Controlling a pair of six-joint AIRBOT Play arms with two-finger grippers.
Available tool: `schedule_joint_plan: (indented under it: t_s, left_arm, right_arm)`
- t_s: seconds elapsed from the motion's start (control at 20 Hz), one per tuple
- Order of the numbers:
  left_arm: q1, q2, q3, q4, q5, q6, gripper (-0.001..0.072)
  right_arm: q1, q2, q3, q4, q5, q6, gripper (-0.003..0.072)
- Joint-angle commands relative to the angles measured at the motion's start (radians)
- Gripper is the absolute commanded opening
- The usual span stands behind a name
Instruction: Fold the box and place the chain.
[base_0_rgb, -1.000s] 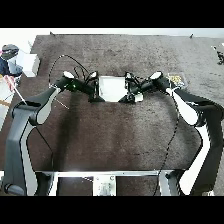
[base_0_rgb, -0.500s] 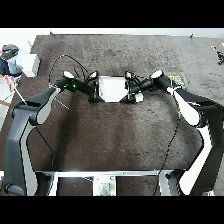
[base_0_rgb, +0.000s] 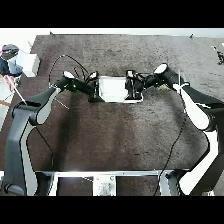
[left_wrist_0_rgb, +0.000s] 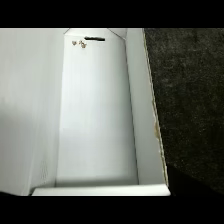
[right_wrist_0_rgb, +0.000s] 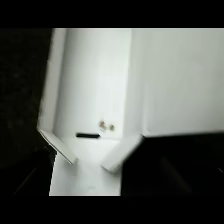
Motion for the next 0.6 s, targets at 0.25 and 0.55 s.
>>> schedule_joint_plan:
  t_s: [0.25, 0.55]
  left_arm:
    - [0.0, -0.001, 0.0, -0.001, 0.001, -0.003, 0.0415]
    - [0.0, -0.001, 0.0, -0.001, 0.001, -0.003, 0.0415]
  right_arm:
    - [-0.005, 0.128, 0.001, -0.121, 0.004, 0.191, 0.07]
    - [-0.003, 0.122, -0.002, 0.175, 0.091, 0.328, 0.0008]
